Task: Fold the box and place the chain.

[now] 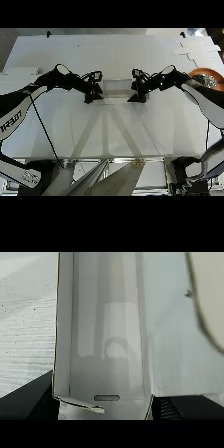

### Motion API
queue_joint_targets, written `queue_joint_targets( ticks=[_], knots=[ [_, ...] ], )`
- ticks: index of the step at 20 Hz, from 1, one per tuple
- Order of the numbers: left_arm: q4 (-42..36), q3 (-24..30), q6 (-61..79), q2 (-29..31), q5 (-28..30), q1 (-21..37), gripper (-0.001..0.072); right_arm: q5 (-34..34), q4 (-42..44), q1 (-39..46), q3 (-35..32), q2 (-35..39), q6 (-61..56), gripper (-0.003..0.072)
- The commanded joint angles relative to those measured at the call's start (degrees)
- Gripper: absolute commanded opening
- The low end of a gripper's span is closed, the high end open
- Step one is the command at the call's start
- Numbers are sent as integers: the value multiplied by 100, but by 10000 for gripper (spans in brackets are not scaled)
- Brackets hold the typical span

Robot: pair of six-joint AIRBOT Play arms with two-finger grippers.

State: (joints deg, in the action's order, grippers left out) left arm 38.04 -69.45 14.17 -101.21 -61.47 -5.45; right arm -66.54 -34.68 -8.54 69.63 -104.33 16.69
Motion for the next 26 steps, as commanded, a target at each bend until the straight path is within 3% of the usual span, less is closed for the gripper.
queue_joint_targets(
  ticks=[1, 6, 15, 16, 17, 20, 22, 23, 24, 26],
  knots=[
    [-33, 2, -2, -4, 105, -13, 263, -9, 0, -2, 0, -2, 2, 493],
    [-317, 2, 0, -4, 105, -114, 202, -9, 0, -2, 0, -2, 2, 493],
    [-485, 2, -2, -15, 129, -258, 217, -9, 0, -2, 0, -2, 2, 493],
    [-483, 2, -4, -15, 129, -258, 281, -11, 0, -2, 0, -2, 2, 493],
    [-483, 2, -4, -15, 131, -258, 400, -11, 0, -2, 0, -2, 2, 493],
    [-483, 2, -9, -15, 129, -258, 458, -9, 0, -2, 0, -2, 2, 493],
    [-479, 2, -9, -15, 127, -258, 457, -11, 0, -2, 0, -2, 2, 493],
    [-479, 2, -26, -15, 122, -256, 439, -11, 0, -2, 0, -2, 2, 493],
    [-461, 2, -74, -11, 92, -243, 317, -9, 0, -2, 0, -2, 2, 493],
    [-297, 2, -68, 11, -61, -184, 5, -11, 0, -2, 0, -2, 2, 493]
  ],
)
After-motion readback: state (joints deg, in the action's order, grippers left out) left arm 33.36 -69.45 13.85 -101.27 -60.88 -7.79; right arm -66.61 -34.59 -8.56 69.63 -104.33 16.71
